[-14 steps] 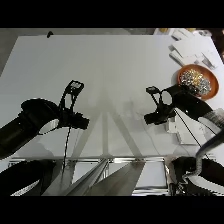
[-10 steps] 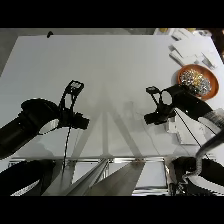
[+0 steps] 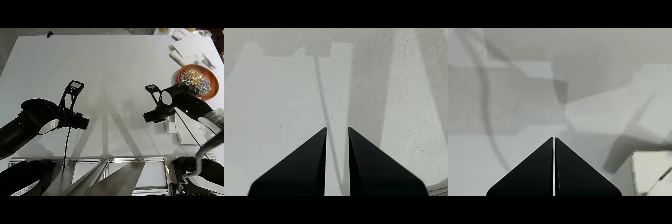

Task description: Fold the box and place the chain.

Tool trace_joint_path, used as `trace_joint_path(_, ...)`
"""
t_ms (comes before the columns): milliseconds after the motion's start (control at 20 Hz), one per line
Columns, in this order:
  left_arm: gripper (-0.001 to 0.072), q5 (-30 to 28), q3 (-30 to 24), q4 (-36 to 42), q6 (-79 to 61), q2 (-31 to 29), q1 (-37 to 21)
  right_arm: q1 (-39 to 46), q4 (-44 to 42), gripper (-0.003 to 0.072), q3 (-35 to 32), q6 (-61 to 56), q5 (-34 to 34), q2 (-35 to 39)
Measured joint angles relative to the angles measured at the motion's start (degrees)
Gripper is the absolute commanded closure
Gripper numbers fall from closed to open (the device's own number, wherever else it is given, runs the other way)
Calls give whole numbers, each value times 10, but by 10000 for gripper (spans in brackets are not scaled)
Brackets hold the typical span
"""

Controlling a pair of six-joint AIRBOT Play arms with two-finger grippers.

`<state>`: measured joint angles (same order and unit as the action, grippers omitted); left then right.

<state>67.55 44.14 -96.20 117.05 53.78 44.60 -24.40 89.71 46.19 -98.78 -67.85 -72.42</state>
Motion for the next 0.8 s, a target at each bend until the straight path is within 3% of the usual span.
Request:
trace_joint_path(400,559,0,0,0,0,0,0,38,200,666,33,-6,-53,55)
trace_joint_path(450,559,0,0,0,0,0,0,61,214,605,34,0,-56,66)
trace_joint_path(500,559,0,0,0,0,0,0,87,225,474,35,9,-59,73)
trace_joint_path(650,559,0,0,0,0,0,0,191,238,199,37,40,-61,85)
trace_joint_path(700,559,0,0,0,0,0,0,226,240,147,38,49,-59,88)
trace_joint_path(800,559,0,0,1,0,0,0,304,241,146,37,73,-51,90)
